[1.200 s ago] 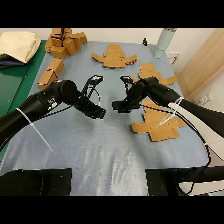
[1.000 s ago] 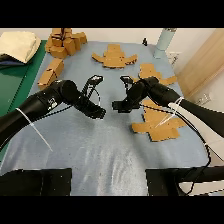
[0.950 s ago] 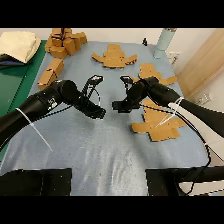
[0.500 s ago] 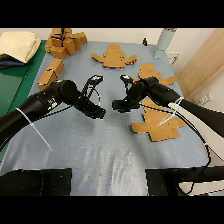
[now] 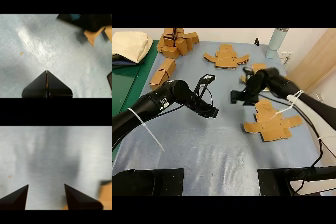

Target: Fold the box.

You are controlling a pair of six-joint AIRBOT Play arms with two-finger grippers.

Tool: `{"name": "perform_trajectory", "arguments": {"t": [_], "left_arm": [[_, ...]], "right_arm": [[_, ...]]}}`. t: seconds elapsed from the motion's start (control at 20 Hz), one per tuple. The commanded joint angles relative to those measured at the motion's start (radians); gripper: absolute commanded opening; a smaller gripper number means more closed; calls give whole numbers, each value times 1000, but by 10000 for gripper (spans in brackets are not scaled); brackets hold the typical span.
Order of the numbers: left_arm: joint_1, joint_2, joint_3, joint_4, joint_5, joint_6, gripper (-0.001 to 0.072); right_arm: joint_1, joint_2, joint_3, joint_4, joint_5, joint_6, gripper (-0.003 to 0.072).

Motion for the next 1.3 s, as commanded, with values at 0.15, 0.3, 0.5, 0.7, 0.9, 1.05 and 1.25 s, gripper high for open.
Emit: {"name": "perform_trajectory", "arguments": {"t": [0.15,0.3,0.5,0.7,0.9,1.05,1.25], "left_arm": [[-1,-6,0,-13,32,0,14],[-1,-6,0,-13,32,0,14],[-1,-6,0,-22,29,0,14],[-1,-6,0,-61,25,1,16],[-1,-6,0,-98,19,3,16],[-1,-6,0,-99,4,4,17],[0,-6,0,-116,-4,4,573]], "right_arm": [[-478,0,142,-460,-425,-97,561],[-744,-4,76,-285,-330,-307,562],[-981,-75,54,-19,-328,-622,562],[-1045,-171,51,179,-382,-830,562],[-1026,-231,38,188,-386,-869,459],[-988,-232,38,211,-418,-871,230],[-894,-230,37,267,-470,-880,3]]}}
